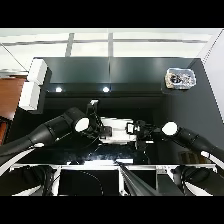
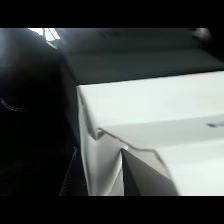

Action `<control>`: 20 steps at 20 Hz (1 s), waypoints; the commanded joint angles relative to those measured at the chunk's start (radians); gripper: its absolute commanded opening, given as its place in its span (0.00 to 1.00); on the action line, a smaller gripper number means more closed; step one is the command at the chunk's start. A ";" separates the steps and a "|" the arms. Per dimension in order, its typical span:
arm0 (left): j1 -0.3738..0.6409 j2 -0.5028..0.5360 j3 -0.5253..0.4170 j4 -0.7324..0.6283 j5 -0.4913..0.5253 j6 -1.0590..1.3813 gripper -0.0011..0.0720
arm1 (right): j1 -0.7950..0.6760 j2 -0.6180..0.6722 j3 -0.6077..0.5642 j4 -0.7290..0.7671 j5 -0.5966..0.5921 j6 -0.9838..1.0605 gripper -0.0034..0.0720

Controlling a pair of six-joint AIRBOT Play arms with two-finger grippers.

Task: Fold the box and place the chain.

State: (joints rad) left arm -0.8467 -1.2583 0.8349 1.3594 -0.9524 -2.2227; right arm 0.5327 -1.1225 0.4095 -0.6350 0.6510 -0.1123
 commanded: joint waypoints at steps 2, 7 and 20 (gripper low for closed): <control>-0.061 -0.043 0.024 0.115 0.001 -0.126 0.47 | 0.000 0.000 0.000 -0.001 -0.006 -0.001 0.68; -0.090 -0.105 0.078 0.124 -0.001 -0.146 0.38 | 0.000 0.000 0.000 -0.002 -0.006 -0.001 0.68; -0.071 -0.135 0.105 0.152 -0.049 -0.194 0.42 | 0.000 0.000 0.000 -0.002 -0.005 -0.001 0.68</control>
